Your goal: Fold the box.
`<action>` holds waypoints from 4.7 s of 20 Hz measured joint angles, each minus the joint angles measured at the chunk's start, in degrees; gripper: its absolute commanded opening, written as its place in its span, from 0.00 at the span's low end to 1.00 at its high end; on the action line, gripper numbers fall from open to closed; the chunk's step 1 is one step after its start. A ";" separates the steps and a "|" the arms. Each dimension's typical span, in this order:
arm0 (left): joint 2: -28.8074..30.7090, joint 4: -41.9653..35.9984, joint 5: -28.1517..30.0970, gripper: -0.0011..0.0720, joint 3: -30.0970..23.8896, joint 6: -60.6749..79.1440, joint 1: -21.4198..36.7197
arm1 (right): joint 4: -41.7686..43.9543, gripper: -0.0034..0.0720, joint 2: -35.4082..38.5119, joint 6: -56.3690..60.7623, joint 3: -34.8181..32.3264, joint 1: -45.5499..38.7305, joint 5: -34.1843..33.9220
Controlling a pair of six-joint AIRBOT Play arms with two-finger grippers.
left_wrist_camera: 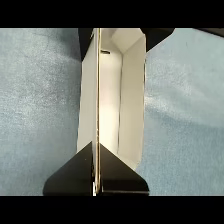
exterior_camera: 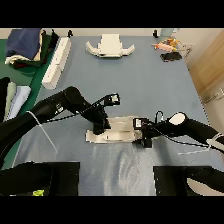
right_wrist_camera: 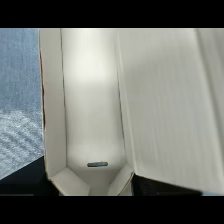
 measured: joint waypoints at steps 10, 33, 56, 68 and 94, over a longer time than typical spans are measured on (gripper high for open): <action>-0.02 -0.96 0.02 0.04 0.02 0.00 0.04 | 0.00 0.72 0.00 0.00 0.00 0.00 -0.20; 7.32 15.69 -16.24 0.04 2.08 -32.09 1.18 | 0.04 0.72 0.00 0.02 0.07 -0.09 -0.31; -7.87 -12.76 17.62 0.03 -0.50 -62.14 -2.89 | 0.07 0.72 0.00 0.09 0.07 -0.11 -0.28; -1.81 -10.40 13.86 0.03 1.20 -57.64 -0.37 | 0.04 0.72 0.00 -0.09 0.07 -0.07 -0.24; 15.72 -0.46 4.31 0.96 -16.57 7.82 3.56 | 0.02 0.72 0.00 0.00 0.07 -0.04 -0.24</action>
